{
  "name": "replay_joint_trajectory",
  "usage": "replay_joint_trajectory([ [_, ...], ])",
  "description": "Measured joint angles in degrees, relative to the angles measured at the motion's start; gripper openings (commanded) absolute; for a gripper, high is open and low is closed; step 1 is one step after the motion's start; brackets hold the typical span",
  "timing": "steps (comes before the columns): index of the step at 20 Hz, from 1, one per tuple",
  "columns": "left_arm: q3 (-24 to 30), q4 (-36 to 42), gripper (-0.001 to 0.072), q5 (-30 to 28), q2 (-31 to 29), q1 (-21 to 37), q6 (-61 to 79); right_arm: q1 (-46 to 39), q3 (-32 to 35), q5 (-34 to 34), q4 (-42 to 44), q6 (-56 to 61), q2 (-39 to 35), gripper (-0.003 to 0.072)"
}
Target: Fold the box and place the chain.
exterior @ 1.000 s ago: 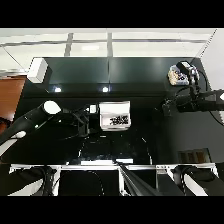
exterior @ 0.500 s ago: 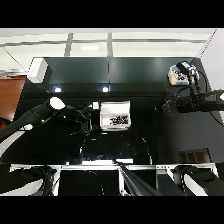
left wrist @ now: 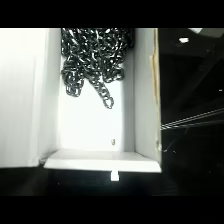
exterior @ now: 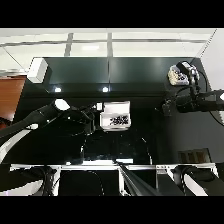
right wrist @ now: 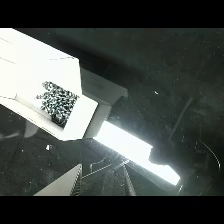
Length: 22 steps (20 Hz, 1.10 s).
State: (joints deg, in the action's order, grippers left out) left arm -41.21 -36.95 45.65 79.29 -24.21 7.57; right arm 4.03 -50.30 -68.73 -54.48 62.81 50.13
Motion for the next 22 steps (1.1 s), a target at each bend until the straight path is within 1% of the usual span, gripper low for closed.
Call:
replay_joint_trajectory([
  [1, -0.02, 0.15, 0.0304, -0.07, 0.13, -0.15, 0.09, 0.0, 0.0, 0.0, 0.0, -0.02, 0.0, 0.0314],
  [2, -0.02, 0.15, 0.0293, -0.15, 0.24, -0.24, 0.07, 0.0, 0.0, 0.0, -0.02, -0.04, 0.0, 0.0314],
  [5, -0.07, -0.44, 0.0293, -0.24, 0.15, -0.42, 0.7, 0.0, 0.02, 0.0, 0.0, -0.07, 0.0, 0.0314],
  [7, -0.09, -1.97, 0.0293, 0.87, -0.13, -0.48, 2.12, 0.07, 0.0, 0.5, 0.24, -0.07, 0.0, 0.0314],
  [9, -0.07, -2.95, 0.0294, 1.66, -0.24, -0.55, 3.04, 0.72, 0.0, 2.19, 0.72, -0.09, 0.04, 0.0314],
  [11, -0.07, -3.43, 0.0294, 1.81, -0.24, -0.59, 3.5, 2.32, 0.0, 5.29, 1.16, -0.11, 0.37, 0.0316],
  [12, -0.07, -3.56, 0.0294, 1.84, -0.24, -0.59, 3.69, 3.26, 0.02, 6.99, 1.18, -0.11, 0.72, 0.0417],
  [13, -0.07, -3.69, 0.0294, 1.86, -0.24, -0.59, 3.76, 4.48, 0.02, 9.46, 1.31, -0.09, 1.25, 0.0711],
  [17, -0.07, -4.02, 0.0294, 1.88, -0.26, -0.59, 4.09, 8.09, 0.02, 16.5, 1.55, 0.59, 4.5, 0.0718],
  [22, -0.07, -4.28, 0.0294, 1.92, -0.26, -0.59, 4.13, 10.62, 0.02, 21.53, 3.02, 1.51, 10.54, 0.0718],
])
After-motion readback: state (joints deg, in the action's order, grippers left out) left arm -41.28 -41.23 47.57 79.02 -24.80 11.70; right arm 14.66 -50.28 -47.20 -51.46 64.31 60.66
